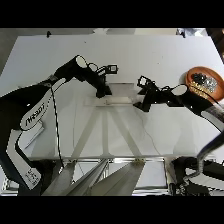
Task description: Fold the box and place the chain.
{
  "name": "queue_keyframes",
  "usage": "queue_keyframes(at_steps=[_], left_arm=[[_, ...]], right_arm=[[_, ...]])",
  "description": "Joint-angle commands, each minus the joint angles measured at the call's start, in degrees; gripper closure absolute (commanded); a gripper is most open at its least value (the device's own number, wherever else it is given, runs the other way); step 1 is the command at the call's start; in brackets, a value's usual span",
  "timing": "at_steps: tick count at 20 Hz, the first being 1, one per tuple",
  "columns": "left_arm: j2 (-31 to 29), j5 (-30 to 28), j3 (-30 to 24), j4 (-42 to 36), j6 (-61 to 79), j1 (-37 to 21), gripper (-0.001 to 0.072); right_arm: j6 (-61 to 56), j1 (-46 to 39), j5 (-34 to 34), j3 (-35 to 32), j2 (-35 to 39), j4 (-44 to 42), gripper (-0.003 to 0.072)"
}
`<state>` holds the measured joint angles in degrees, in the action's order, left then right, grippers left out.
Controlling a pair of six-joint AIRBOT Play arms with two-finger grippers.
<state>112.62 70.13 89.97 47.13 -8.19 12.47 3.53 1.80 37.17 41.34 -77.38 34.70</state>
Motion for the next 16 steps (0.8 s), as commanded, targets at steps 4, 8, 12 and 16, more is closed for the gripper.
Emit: queue_keyframes(at_steps=[4,8,12,16], left_arm=[[0.04,0.00,-0.02,0.07,0.00,0.02,0.0701],[0.04,0.00,-0.02,0.07,0.00,0.02,0.0701],[0.04,0.00,-0.02,0.07,0.00,0.02,0.0701],[0.04,0.00,-0.02,0.07,0.00,0.02,0.0701]], right_arm=[[2.99,-0.02,0.07,1.70,-0.11,-1.01,-0.0003],[8.04,-0.02,3.93,1.81,-0.57,-0.90,-0.0003],[11.54,-0.04,2.10,1.86,-2.58,-2.84,-0.0003],[13.22,-1.99,2.25,3.08,-4.42,-7.63,-0.0003]])
